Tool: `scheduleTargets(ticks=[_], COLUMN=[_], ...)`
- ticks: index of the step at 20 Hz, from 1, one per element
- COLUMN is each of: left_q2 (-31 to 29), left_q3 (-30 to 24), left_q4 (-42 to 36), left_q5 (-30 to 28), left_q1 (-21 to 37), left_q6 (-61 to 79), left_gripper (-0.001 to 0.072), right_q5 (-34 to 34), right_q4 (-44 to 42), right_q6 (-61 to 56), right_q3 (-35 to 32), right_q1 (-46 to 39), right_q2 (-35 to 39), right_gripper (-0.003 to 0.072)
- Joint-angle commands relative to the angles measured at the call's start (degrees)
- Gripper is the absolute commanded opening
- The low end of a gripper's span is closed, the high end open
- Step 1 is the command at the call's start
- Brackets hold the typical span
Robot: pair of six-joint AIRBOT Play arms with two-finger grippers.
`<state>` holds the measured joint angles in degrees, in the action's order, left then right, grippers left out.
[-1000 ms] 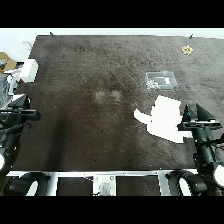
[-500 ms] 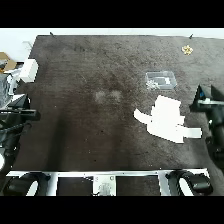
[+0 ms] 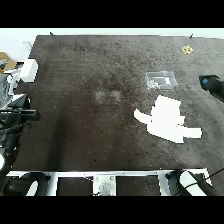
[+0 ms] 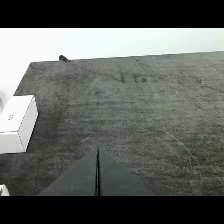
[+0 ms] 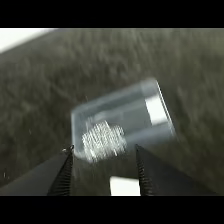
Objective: Fold the box and place the chain.
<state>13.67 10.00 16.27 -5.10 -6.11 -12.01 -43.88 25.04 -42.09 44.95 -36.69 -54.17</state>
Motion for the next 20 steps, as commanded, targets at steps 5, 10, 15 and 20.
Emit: scheduleTargets(ticks=[5, 10, 15, 20], left_q2=[0.04, 0.04, 0.04, 0.04], left_q3=[0.0, 0.0, 0.0, 0.0], left_q4=[0.0, 0.0, 0.0, 0.0], left_q5=[-0.02, -0.02, -0.04, -0.02], left_q1=[-0.02, -0.02, -0.02, -0.02], left_q6=[0.02, 0.02, 0.02, 0.02], left_gripper=[0.0013, 0.0013, 0.0013, 0.0013], right_q5=[-39.45, -42.75, -43.41, -43.39], right_q4=[26.8, 34.73, 35.67, 36.24], right_q6=[-17.14, -12.92, -7.63, -1.77], right_q3=[9.79, 13.03, 12.74, 12.15], right_q1=[-26.62, -27.54, -25.33, -20.46], right_q2=[-14.53, -24.81, -30.05, -35.01], right_gripper=[0.0436, 0.0436, 0.0435, 0.0435])
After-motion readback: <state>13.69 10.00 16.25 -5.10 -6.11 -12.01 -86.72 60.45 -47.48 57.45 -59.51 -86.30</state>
